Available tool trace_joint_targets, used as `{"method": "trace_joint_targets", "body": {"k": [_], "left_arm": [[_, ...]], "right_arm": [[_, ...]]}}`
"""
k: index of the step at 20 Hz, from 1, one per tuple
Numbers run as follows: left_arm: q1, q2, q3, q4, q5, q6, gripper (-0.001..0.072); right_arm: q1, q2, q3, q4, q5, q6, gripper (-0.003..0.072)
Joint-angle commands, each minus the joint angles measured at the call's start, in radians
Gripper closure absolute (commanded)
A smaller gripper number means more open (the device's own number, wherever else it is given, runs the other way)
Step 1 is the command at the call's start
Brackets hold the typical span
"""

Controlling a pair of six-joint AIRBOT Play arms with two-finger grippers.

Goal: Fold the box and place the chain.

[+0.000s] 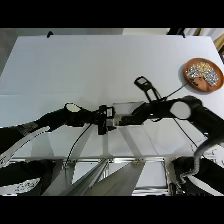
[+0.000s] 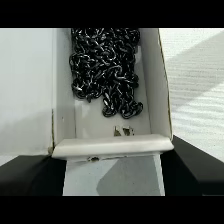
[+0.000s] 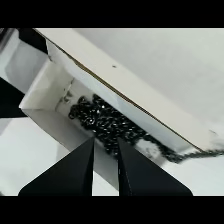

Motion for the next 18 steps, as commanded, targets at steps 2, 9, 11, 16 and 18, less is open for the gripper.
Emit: {"method": "trace_joint_targets", "body": {"k": [2, 9, 11, 16, 18], "left_arm": [[0.000, 0.001, 0.001, 0.000, 0.000, 0.000, 0.0456], [0.000, 0.001, 0.001, 0.000, 0.000, 0.000, 0.0456], [0.000, 0.001, 0.001, 0.000, 0.000, 0.000, 0.0456], [0.000, 0.001, 0.001, 0.000, 0.000, 0.000, 0.0456], [0.000, 0.001, 0.001, 0.000, 0.000, 0.000, 0.0456]], "right_arm": [[-0.219, 0.178, 0.001, -0.060, 0.084, 0.001, 0.0557], [-0.528, -0.066, 0.045, -0.150, 0.031, 0.050, 0.0462], [-0.516, -0.185, 0.107, -0.171, 0.047, 0.050, 0.0461], [-0.509, -0.362, 0.200, -0.250, 0.064, 0.054, 0.0462], [-0.508, -0.399, 0.200, -0.251, 0.050, 0.053, 0.0462]]}}
